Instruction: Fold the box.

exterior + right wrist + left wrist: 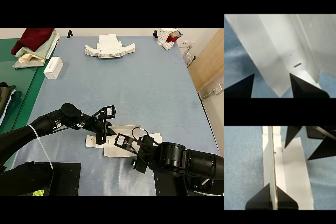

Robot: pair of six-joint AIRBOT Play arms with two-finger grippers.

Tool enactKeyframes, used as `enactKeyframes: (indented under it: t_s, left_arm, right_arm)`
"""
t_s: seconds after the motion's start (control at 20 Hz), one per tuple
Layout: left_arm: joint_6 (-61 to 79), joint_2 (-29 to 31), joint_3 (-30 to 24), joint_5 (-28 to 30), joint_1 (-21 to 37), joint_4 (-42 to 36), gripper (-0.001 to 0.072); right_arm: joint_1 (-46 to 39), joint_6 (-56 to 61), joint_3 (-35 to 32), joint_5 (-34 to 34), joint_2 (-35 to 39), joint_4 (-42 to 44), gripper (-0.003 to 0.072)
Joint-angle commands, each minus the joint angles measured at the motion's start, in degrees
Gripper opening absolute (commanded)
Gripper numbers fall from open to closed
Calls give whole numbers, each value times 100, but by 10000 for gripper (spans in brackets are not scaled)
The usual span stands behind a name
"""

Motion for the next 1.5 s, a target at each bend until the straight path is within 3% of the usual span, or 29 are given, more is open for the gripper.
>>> enactKeyframes:
  t_s: [0.0,0.3,1.45]
  left_arm:
    - [0,0,4,-2,-2,0,15]
    - [0,0,4,0,-2,2,15]
    - [0,0,4,0,-2,0,15]
  right_arm:
    - [273,-313,-81,-70,-4,518,673]
    - [304,-199,-138,313,-17,-942,673]
    - [227,286,-133,426,-4,-1167,674]
